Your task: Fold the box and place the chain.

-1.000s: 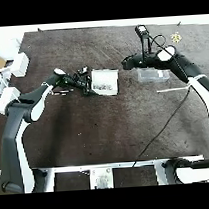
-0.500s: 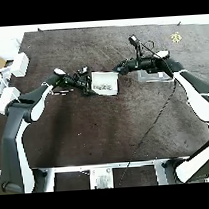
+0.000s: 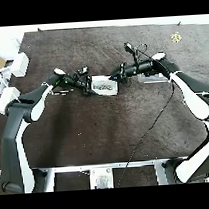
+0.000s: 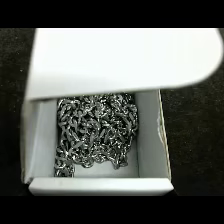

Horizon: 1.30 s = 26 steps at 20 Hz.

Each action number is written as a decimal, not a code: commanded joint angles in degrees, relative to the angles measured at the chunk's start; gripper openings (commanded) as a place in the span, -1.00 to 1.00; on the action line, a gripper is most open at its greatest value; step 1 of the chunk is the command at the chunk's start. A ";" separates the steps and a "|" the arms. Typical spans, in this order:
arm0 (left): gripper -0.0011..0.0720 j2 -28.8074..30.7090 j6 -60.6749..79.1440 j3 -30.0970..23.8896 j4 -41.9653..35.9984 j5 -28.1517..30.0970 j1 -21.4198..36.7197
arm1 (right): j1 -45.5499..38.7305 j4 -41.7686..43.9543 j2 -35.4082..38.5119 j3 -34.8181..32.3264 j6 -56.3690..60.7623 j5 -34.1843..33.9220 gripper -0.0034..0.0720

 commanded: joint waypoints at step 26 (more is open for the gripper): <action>-0.01 0.00 0.00 0.00 0.02 0.02 0.02 | 3.80 -6.16 0.33 0.00 -10.25 -6.19 -0.36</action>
